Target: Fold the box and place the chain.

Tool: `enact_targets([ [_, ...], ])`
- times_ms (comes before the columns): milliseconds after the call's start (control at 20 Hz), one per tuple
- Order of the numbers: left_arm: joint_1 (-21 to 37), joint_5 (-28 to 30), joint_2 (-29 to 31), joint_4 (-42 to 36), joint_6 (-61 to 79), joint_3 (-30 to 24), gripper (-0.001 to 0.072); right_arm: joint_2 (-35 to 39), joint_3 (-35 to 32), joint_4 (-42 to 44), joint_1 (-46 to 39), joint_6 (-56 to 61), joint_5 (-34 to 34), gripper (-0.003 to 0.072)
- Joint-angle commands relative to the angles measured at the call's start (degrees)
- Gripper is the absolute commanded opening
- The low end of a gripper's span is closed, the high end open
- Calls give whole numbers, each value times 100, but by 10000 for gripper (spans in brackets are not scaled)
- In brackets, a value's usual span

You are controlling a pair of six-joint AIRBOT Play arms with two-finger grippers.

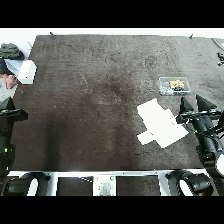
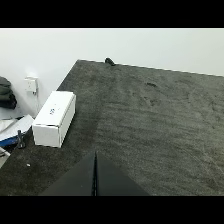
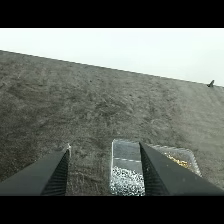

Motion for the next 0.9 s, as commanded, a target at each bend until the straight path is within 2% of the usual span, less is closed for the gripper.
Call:
enact_targets([
  [0,0,2,4,2,2,-4,10,0,2,-2,-2,2,2,481],
  [450,0,2,4,2,2,-4,10,-146,96,175,-11,219,-39,479],
  [550,0,-7,4,2,2,-4,10,-610,396,179,-116,221,-24,479],
  [650,0,-9,4,2,2,-4,10,-1283,831,586,-369,219,70,479],
  [750,0,-7,4,2,2,-4,10,-2103,1373,586,-804,221,662,478],
  [850,0,-7,4,0,2,-4,10,-2977,1976,575,-1445,251,1628,479],
])
